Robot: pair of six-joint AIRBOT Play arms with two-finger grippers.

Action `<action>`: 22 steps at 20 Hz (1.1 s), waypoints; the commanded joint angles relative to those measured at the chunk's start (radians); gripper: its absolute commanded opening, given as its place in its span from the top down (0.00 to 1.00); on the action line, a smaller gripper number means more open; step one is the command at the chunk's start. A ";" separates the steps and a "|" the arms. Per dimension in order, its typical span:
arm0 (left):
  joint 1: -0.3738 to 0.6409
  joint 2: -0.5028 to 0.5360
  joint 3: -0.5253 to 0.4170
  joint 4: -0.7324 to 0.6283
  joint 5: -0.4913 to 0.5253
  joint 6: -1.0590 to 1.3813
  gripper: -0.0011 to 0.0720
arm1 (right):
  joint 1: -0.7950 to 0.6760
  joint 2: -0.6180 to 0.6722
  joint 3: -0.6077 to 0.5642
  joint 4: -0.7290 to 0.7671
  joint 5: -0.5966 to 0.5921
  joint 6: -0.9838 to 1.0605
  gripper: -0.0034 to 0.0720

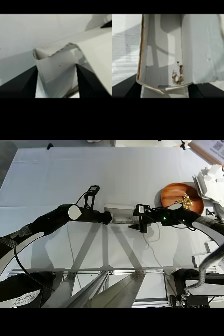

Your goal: Fold the box and place the chain.

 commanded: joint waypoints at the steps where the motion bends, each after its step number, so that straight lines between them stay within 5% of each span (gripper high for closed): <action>1: -0.008 -0.001 -0.001 0.094 -0.007 -0.151 0.28 | 0.000 0.000 0.000 0.000 0.000 0.000 0.23; 9: -0.048 -0.001 0.037 0.348 -0.074 -0.400 0.29 | 0.000 0.000 0.000 -0.003 0.000 0.000 0.23; 12: -0.055 -0.001 0.087 0.352 -0.071 -0.400 0.26 | 0.000 0.000 0.000 -0.003 0.000 0.000 0.23; 15: -0.055 -0.002 0.129 0.352 -0.107 -0.401 0.11 | 0.000 0.000 0.000 -0.004 0.002 0.000 0.23; 22: -0.061 -0.047 0.180 0.431 -0.204 -0.530 0.12 | 0.000 0.000 0.000 -0.003 0.002 0.000 0.23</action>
